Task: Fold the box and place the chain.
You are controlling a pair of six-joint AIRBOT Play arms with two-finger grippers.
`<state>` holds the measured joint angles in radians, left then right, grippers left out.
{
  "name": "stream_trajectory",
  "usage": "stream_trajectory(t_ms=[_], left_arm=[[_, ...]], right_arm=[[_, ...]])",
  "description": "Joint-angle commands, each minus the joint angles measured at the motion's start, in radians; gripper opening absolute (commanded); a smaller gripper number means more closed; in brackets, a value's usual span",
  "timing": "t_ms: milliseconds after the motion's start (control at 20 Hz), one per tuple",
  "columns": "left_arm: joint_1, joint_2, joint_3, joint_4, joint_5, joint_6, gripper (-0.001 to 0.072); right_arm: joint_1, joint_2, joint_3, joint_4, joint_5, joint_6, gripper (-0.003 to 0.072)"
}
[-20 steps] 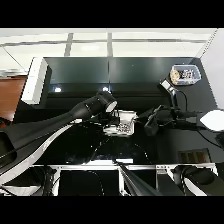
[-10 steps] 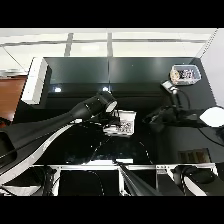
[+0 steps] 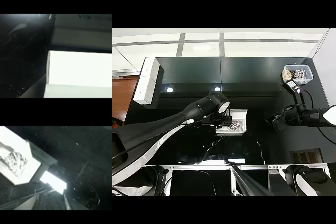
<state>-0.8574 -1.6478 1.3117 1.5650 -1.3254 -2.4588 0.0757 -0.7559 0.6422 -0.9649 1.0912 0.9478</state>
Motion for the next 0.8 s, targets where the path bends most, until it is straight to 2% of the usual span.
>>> stream_trajectory(t_ms=[0, 200, 250, 300, 350, 450, 650, 750], left_arm=[[-0.002, 0.005, 0.002, -0.007, 0.014, -0.114, 0.0026], [0.003, 0.008, 0.002, 0.001, -0.015, -0.106, 0.0029], [0.004, 0.008, 0.006, 0.001, -0.015, -0.102, 0.0086], [0.003, 0.01, 0.014, 0.001, -0.011, -0.076, 0.0192], [0.003, 0.016, 0.024, 0.005, -0.011, -0.036, 0.0248], [0.004, 0.051, 0.037, 0.036, -0.018, 0.025, 0.0248], [0.002, 0.233, 0.015, 0.211, -0.1, 0.192, 0.0248], [0.011, 0.364, -0.071, 0.326, -0.128, 0.246, 0.0248]], right_arm=[[-0.005, 0.001, 0.0, -0.003, 0.005, -0.01, 0.0378], [-0.005, 0.001, 0.0, -0.003, 0.002, -0.01, 0.0378], [-0.005, 0.001, 0.0, -0.003, 0.0, -0.01, 0.0378], [-0.005, 0.001, 0.0, -0.003, -0.003, -0.01, 0.0378], [-0.005, 0.001, 0.0, -0.003, -0.005, -0.01, 0.0378], [-0.005, 0.001, 0.0, -0.003, -0.014, -0.009, 0.0378], [-0.005, 0.001, 0.0, 0.004, -0.017, 0.007, 0.0378], [-0.005, 0.001, 0.0, 0.004, -0.017, 0.015, 0.0378]])
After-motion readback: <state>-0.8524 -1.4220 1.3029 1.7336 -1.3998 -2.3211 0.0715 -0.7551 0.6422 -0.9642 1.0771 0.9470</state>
